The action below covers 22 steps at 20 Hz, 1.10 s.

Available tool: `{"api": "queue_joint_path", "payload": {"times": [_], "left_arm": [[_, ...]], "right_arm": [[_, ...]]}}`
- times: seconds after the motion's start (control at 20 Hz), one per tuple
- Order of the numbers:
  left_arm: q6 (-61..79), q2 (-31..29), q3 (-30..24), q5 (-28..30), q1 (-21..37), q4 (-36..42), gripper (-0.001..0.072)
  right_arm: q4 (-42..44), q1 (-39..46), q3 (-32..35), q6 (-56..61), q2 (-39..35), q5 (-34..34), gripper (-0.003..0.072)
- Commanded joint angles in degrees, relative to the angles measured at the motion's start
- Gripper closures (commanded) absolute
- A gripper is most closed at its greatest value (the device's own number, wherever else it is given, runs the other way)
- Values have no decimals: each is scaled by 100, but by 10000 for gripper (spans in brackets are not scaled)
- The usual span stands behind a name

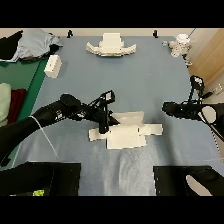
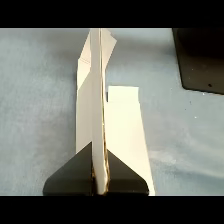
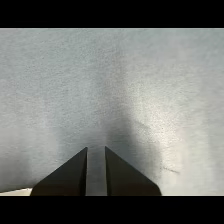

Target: Fold the box.

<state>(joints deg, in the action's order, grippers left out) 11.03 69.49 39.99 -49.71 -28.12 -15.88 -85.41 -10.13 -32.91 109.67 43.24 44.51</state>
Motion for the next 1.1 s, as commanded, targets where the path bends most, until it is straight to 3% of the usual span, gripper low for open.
{"api": "queue_joint_path", "payload": {"times": [0.0, 0.15, 0.45, 0.55, 0.75, 1.05], "left_arm": [[-48, 278, 68, -741, 271, -2, 696], [313, 603, 74, -1095, 238, 0, 696], [275, 721, 76, -960, 216, 57, 696], [2, 721, 155, -748, 216, 61, 696], [-15, 728, 525, -686, 286, 42, 696], [-13, 883, 549, -881, 284, -2, 696]], "right_arm": [[184, -4, -4, 2, 4, 7, 527], [293, -7, -2, 0, 2, 7, 527], [343, -22, 2, -20, 2, 247, 539], [343, -22, 2, -22, 2, 411, 674], [376, -22, 2, -31, 2, 527, 674], [1108, -487, 2, -922, -153, 922, 684]]}}
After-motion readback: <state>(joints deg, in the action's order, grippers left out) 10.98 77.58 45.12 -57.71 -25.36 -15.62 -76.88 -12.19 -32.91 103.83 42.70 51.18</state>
